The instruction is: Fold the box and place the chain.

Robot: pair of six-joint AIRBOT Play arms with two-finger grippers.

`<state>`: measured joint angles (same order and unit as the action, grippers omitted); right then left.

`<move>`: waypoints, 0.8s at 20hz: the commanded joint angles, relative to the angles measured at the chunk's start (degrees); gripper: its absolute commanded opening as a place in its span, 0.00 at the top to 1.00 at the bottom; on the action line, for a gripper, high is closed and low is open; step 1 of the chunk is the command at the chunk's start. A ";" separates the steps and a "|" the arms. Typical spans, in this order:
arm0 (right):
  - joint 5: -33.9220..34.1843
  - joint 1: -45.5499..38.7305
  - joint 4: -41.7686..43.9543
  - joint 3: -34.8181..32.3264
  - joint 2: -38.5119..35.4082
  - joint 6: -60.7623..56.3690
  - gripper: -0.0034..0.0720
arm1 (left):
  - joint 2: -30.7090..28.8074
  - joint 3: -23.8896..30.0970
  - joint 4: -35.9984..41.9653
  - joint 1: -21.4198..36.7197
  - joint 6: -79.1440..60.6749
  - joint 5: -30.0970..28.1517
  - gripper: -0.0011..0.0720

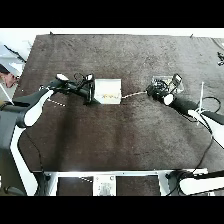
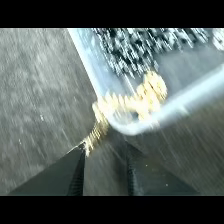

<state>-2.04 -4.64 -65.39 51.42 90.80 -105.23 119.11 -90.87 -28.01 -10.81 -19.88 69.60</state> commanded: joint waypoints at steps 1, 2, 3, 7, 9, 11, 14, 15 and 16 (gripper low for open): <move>0.35 1.11 0.26 5.01 4.59 -0.04 0.65 | 0.00 -0.02 -0.02 0.02 0.00 0.00 0.35; 0.39 1.57 0.26 5.44 4.98 -0.04 0.86 | 0.00 -0.02 -0.02 0.04 0.00 0.00 0.35; 0.33 2.10 0.63 5.46 4.68 -0.33 0.97 | 0.00 -0.02 -0.02 0.04 0.00 0.00 0.35; -0.39 8.85 0.17 5.46 -6.84 5.40 0.97 | 0.00 -0.02 -0.02 0.02 0.00 0.00 0.35; 1.22 12.94 -0.02 5.51 -15.19 9.99 0.97 | 0.00 -0.02 -0.02 0.02 0.00 0.00 0.35; 1.20 16.00 0.00 5.68 -20.96 12.35 0.97 | 0.00 -0.02 -0.02 0.04 0.00 0.00 0.35; 2.01 20.96 -1.11 5.75 -25.68 13.11 0.97 | 0.00 -0.02 -0.02 0.02 0.00 0.00 0.35; 3.21 22.64 -1.05 5.97 -25.92 13.11 0.97 | 0.00 -0.02 -0.02 0.02 0.00 0.00 0.35; 4.50 24.26 -1.05 6.32 -25.53 13.09 0.97 | 0.00 -0.02 -0.02 0.02 0.00 0.00 0.35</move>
